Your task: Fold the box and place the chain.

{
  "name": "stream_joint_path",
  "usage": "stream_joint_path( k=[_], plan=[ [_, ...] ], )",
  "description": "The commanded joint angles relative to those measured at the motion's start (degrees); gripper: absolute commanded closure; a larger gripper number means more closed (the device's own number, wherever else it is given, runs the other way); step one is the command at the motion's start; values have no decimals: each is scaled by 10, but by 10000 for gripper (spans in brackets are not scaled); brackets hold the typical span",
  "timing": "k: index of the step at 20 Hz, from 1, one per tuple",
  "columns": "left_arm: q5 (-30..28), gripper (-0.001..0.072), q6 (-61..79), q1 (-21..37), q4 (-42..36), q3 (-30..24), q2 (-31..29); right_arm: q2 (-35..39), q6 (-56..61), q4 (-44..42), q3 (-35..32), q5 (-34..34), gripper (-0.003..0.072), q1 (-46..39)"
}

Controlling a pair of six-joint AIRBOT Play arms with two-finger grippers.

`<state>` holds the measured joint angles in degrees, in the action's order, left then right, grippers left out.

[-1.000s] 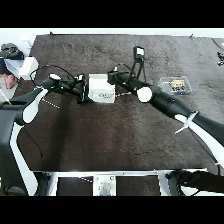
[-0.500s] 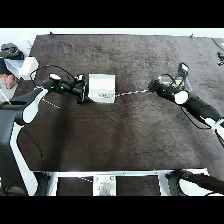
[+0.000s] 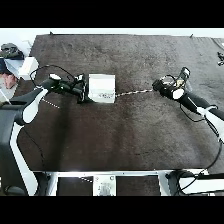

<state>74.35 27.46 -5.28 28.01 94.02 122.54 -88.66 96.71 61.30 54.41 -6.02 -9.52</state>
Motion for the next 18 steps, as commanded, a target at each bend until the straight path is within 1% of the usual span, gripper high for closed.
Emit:
stream_joint_path(
  k=[1, 6, 7, 8, 10, 11, 13, 14, 16, 18],
  plan=[
    [0, 304, 0, 0, 0, 0, 0, -43, 13, -1, 30, 2, 304, -2],
    [0, 304, 0, 0, 0, 0, 0, -49, 24, 0, 30, 13, 307, -2],
    [0, 304, 0, 0, 0, 0, 0, -50, 24, 0, 30, 25, 381, -2],
    [0, 304, 0, 0, 0, 0, 0, -53, 24, -1, 30, 39, 419, -2],
    [0, 304, 0, 0, 0, 0, 0, -66, 56, -7, 31, 68, 419, -2],
    [0, 304, 0, 0, 0, 0, 0, -74, 56, -7, 35, 59, 419, -2],
    [0, 304, 0, 0, 0, 0, 0, -86, 56, -7, 48, 24, 392, -2],
    [0, 304, 0, 0, 0, 0, 0, -85, 56, -7, 48, 17, 394, -2],
    [0, 304, 0, 0, 0, 0, 0, -73, 55, -7, 48, 17, 394, -2],
    [0, 304, 0, 0, 0, 0, 0, -43, 42, 1, 48, 2, 394, 2]
  ],
)
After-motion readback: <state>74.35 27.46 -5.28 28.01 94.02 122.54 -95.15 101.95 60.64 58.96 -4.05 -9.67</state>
